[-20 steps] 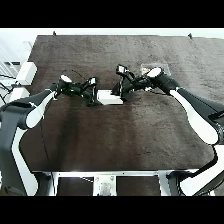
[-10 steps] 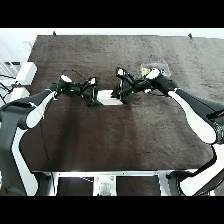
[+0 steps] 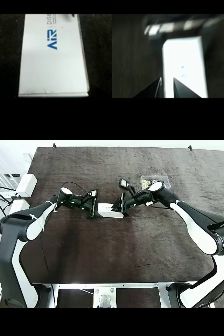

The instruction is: Fold the box and place the chain.

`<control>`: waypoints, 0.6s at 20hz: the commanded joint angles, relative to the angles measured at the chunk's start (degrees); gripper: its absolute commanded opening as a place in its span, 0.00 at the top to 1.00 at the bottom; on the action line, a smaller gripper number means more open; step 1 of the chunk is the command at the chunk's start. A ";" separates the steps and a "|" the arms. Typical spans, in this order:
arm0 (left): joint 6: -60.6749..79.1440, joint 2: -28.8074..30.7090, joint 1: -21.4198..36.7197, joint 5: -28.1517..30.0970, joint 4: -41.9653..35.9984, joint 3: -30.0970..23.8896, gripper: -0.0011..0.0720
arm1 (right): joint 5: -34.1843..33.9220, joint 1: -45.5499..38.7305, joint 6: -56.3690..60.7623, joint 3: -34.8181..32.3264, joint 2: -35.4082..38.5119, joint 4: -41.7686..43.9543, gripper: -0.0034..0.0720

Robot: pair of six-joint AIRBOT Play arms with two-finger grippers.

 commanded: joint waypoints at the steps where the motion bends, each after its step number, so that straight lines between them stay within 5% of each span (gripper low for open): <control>1: -0.02 -0.02 0.04 0.15 -0.04 0.00 0.13 | 0.39 -1.42 -0.09 2.16 0.11 8.04 0.71; 5: -0.02 -0.02 0.04 0.15 -0.04 0.00 0.13 | 0.33 -0.83 6.64 2.14 -1.92 3.34 0.88; 12: -0.02 -0.02 0.02 0.13 -0.04 0.00 0.13 | 0.35 0.04 16.52 2.14 -5.18 -5.73 0.89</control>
